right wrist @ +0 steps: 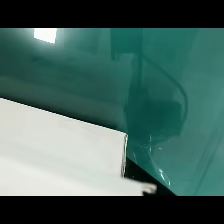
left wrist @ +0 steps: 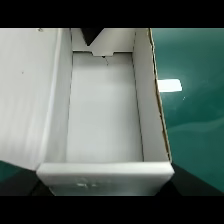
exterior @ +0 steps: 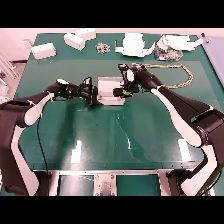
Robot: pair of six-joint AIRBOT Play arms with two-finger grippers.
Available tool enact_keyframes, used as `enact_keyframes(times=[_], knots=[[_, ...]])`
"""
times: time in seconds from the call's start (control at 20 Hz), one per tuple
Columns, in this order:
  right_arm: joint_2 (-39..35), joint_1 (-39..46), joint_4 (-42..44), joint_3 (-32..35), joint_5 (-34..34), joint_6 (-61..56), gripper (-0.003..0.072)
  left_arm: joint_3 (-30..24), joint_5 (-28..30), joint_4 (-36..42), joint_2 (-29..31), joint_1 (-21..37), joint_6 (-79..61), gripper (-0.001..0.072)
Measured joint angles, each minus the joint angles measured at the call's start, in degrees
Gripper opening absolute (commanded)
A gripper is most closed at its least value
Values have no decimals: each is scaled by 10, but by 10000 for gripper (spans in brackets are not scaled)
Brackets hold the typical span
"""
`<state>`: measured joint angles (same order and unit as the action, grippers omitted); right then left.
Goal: Fold the box and place the chain.
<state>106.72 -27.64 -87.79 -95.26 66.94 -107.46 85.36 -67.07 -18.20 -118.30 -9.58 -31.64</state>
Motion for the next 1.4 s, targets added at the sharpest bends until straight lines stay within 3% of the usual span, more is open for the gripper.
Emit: enact_keyframes(times=[0.2,0.35,0.45,0.55,0.6,0.75,0.8,1.1,1.2,1.4], knots=[[10,0,7,-12,26,0,6,0,0,0,0,0,0,469],[14,0,12,-19,39,1,18,0,0,1,0,0,0,469],[16,0,16,-22,47,6,219,0,1,1,0,0,0,469],[18,0,26,-23,59,7,265,0,3,2,0,0,1,469],[18,0,25,-23,55,6,345,0,6,3,0,0,1,469],[18,3,25,-27,53,4,394,0,8,5,0,-1,1,469],[18,4,24,-29,53,4,446,0,9,5,0,-1,2,469],[11,14,8,-42,52,2,457,0,10,5,0,0,2,469],[7,16,2,-44,52,0,511,0,9,5,0,0,2,469],[-11,20,-14,-45,51,0,520,0,7,4,0,0,2,469]])
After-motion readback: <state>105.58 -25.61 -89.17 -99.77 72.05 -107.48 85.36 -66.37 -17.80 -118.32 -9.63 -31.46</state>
